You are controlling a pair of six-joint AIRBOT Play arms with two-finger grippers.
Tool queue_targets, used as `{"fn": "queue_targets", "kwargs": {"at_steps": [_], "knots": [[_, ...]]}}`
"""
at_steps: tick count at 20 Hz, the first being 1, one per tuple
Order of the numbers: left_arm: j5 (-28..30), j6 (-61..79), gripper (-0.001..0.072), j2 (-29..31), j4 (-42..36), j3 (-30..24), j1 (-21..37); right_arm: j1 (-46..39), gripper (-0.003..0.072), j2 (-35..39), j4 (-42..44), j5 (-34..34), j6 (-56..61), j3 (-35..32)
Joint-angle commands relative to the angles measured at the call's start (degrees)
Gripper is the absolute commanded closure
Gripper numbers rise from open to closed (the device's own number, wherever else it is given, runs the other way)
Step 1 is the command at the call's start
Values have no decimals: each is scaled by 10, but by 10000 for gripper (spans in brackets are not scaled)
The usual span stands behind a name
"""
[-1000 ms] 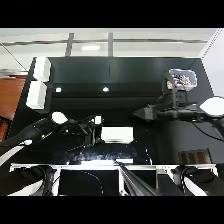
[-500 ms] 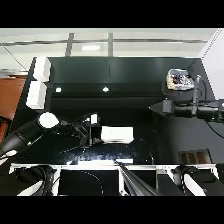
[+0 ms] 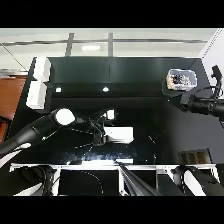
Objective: Fold the box and place the chain.
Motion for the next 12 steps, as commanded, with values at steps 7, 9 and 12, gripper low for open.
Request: {"fn": "queue_targets", "kwargs": {"at_steps": [7, 9, 12], "knots": [[15, -4, -2, -42, 0, 17, -10, -22, 638, 0, -10, 13, 0, 0], [12, -4, -2, -42, 0, 17, -11, -22, 638, 0, -10, 13, 0, 0], [13, -3, -2, -43, 1, 17, -23, -22, 638, 0, -10, 14, 0, 0]]}}
